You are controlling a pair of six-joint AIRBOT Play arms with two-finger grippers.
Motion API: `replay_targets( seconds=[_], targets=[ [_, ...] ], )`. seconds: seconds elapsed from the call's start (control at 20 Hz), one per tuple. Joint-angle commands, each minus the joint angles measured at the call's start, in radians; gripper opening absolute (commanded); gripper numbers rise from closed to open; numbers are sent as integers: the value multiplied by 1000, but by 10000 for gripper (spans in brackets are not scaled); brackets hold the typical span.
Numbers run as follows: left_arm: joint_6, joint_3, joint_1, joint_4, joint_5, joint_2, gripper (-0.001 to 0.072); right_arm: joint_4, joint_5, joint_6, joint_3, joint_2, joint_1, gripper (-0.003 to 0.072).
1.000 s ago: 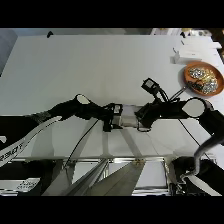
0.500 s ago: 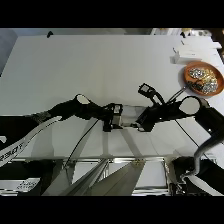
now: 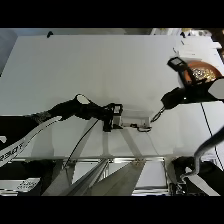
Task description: Fold the box and place the chain.
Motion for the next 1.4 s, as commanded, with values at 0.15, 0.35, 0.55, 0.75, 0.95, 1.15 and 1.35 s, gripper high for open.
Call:
replay_targets(
  seconds=[0.15,0.35,0.55,0.75,0.95,1.15,1.35],
  targets=[
    [-2,0,1,0,0,0,185,-83,-50,108,14,-111,-126,256],
    [-2,0,1,0,0,0,185,-29,-55,108,14,-272,-126,260],
    [-2,0,1,0,0,0,185,-7,-53,107,14,-376,-125,258],
    [-2,0,1,0,0,0,185,-9,-51,107,14,-438,-125,258],
    [-2,0,1,0,0,0,185,-11,-51,107,14,-481,-125,256],
    [-2,1,1,0,0,0,185,-32,-50,108,14,-483,-125,247],
    [-2,0,1,0,0,0,185,-31,-66,108,14,-483,-125,245]
  ],
)
